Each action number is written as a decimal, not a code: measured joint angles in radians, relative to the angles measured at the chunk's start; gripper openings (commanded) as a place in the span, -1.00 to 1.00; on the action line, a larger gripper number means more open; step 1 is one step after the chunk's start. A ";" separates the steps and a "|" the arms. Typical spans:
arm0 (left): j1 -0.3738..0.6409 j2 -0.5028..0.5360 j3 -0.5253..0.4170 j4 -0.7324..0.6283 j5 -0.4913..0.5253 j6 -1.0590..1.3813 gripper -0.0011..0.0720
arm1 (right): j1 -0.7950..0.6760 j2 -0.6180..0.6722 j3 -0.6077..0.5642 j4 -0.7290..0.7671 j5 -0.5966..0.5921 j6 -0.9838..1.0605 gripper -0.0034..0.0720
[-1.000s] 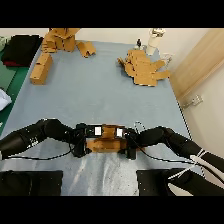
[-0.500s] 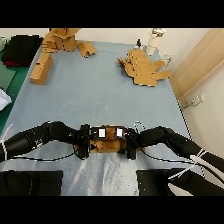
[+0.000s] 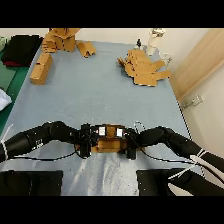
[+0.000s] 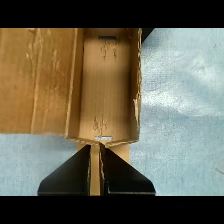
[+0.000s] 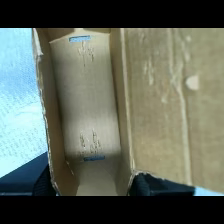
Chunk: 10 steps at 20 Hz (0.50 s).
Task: Fold the box.
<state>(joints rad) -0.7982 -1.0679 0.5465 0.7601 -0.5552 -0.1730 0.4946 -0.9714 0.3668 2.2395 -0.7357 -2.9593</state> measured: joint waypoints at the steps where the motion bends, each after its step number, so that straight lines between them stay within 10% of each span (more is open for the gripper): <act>1: 0.000 0.000 0.000 -0.004 -0.002 0.000 -0.72 | 0.000 0.000 0.000 0.000 0.000 0.000 -0.01; 10: -0.023 0.000 0.000 -0.064 -0.003 0.006 -0.72 | 0.000 0.000 0.000 0.000 0.000 0.000 -0.01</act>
<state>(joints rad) -0.8211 -1.0679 0.5465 0.6960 -0.5583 -0.1665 0.4946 -0.9714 0.3668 2.2395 -0.7353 -2.9597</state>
